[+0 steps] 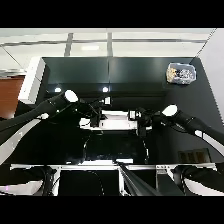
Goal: Fold the box and place the chain.
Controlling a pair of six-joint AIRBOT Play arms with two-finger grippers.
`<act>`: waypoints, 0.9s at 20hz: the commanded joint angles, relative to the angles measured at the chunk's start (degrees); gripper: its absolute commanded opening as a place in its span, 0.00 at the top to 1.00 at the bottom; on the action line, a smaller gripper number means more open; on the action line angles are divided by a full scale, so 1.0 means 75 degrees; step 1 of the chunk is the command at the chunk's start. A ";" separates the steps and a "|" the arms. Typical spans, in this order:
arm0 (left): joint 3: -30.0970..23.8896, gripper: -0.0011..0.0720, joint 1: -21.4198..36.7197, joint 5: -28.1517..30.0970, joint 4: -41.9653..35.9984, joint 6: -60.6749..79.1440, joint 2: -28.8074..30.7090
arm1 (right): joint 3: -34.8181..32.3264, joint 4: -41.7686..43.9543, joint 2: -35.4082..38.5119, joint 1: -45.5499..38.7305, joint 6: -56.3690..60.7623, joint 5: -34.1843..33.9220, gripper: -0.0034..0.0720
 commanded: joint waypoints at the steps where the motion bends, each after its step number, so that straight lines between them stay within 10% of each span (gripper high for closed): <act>1: 0.0000 0.95 0.0003 0.0012 -0.0003 -0.0006 0.0000 | 0.0140 -0.0216 -0.0154 0.0017 0.0306 -0.0082 0.07; 12: 0.0000 0.95 0.0003 0.0012 -0.0003 -0.0006 0.0000 | 0.0146 -0.0221 -0.0154 0.0017 0.0321 -0.0085 0.07; 14: 0.0000 0.95 0.0003 0.0012 -0.0003 -0.0006 0.0000 | 0.0146 -0.0224 -0.0154 0.0017 0.0321 -0.0082 0.28; 17: 0.0003 0.94 0.0006 -0.0044 0.0000 -0.0166 0.0038 | 0.0146 -0.0227 -0.0154 0.0017 0.0321 -0.0082 0.31; 18: 0.0023 0.73 0.0026 -0.0178 0.0076 -0.0303 0.0128 | 0.0146 -0.0227 -0.0154 0.0017 0.0318 -0.0082 0.31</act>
